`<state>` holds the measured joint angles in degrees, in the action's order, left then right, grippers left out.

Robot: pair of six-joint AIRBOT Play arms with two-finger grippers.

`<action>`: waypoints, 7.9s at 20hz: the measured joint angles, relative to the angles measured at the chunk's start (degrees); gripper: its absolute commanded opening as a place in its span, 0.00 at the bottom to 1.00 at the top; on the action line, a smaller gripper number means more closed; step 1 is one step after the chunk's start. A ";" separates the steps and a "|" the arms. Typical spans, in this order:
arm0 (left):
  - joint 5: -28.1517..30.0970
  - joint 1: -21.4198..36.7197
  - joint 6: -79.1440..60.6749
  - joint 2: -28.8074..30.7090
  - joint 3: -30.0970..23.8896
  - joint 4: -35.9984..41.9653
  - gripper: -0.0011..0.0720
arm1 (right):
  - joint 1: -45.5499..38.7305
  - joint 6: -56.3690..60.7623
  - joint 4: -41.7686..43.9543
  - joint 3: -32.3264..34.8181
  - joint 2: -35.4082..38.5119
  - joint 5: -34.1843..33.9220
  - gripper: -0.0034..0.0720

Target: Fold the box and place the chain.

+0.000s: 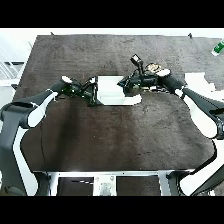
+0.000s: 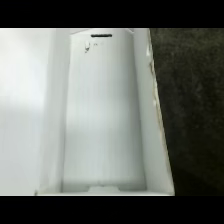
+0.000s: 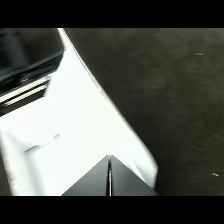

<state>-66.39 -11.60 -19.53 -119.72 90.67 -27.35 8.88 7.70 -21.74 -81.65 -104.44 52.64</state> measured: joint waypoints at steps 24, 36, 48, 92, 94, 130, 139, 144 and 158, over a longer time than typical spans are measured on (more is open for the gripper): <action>0.39 -0.04 0.00 -0.04 0.00 -0.57 0.74 | -3.32 4.87 -25.20 1.64 10.08 6.69 0.78; 0.39 -0.04 0.00 -0.04 0.00 -0.52 0.74 | 2.91 -4.90 -32.98 3.30 5.14 1.95 0.67; 0.22 0.02 -0.02 -0.04 0.00 -0.55 0.74 | 6.14 -5.38 -28.20 3.30 3.34 0.15 0.39; 0.13 0.00 0.02 -0.04 0.00 -0.46 0.74 | -5.51 57.16 -21.22 14.88 9.60 -2.91 0.08; 0.15 0.00 0.02 -0.04 0.00 -0.46 0.74 | -4.94 56.94 -20.79 12.63 9.66 -0.92 0.39; 0.35 0.00 0.02 -0.04 0.00 -0.50 0.74 | 5.29 66.49 -29.53 1.22 5.49 2.16 0.65; 0.37 0.02 0.02 -0.04 0.00 -0.50 0.74 | 8.92 77.50 -39.50 -4.42 1.07 3.48 0.65; 0.37 0.00 0.00 -0.04 0.00 -0.48 0.74 | 10.45 84.56 -46.90 -7.91 -0.61 5.31 0.65; 0.35 -0.02 0.00 -0.04 0.00 -0.46 0.74 | 14.34 103.12 -60.06 -14.82 -3.10 13.68 0.58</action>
<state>-66.04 -11.62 -19.53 -119.77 90.67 -27.81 23.22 110.83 -81.80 -96.47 -107.55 66.32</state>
